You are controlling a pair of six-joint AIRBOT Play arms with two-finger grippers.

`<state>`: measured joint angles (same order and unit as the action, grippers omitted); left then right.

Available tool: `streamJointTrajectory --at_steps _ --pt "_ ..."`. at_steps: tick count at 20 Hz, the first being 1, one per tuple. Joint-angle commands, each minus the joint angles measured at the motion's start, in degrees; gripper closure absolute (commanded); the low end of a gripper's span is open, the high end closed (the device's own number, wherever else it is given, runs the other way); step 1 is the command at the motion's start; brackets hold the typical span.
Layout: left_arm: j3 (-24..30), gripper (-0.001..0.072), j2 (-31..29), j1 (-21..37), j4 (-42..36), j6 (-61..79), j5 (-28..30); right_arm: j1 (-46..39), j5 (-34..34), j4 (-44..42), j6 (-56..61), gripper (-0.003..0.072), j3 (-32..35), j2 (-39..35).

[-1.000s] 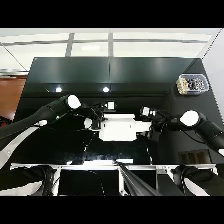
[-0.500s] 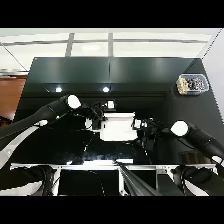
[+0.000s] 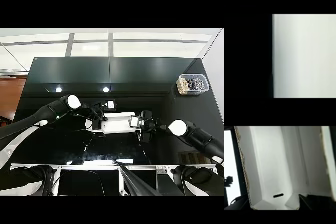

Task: Fold the box and place the chain.

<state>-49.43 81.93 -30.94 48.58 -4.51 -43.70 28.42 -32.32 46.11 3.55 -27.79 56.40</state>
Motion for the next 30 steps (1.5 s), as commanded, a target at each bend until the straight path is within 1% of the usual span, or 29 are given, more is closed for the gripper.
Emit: streamJointTrajectory --at_steps 1,5,9,12,15,18,25,30 --pt "0.02 0.0682 0.04 -0.04 0.02 0.02 0.26 -0.22 0.61 2.34 -0.66 -0.0023 -2.93 -0.07" --pt "0.00 0.0682 0.02 -0.04 0.02 0.02 0.59 -4.57 -1.51 0.46 -0.90 -0.0023 -2.99 0.31" --pt "0.00 0.0681 0.02 -0.04 0.02 0.02 0.59 -5.68 -4.22 -10.95 -9.29 -0.0023 -2.99 0.96" --pt "0.00 0.0682 0.02 -0.02 0.02 0.04 0.66 -5.68 -6.10 -13.94 -11.85 -0.0023 -2.99 3.89" --pt "-0.02 0.0681 0.02 -0.04 0.02 0.02 0.55 -5.86 -8.85 -14.58 -12.72 -0.0023 -2.89 6.58" --pt "-0.02 0.0681 0.02 -0.04 0.02 0.02 0.55 -6.12 -8.52 -14.58 -16.44 -0.0023 -2.89 9.07" --pt "-0.02 0.0682 0.02 -0.04 0.02 0.02 0.59 -8.02 -7.76 -14.60 -19.12 -0.0023 -2.89 13.44" --pt "-0.02 0.0682 0.02 -0.04 0.02 0.02 0.44 -8.02 -8.02 -14.60 -21.55 -0.0022 -2.89 14.88"
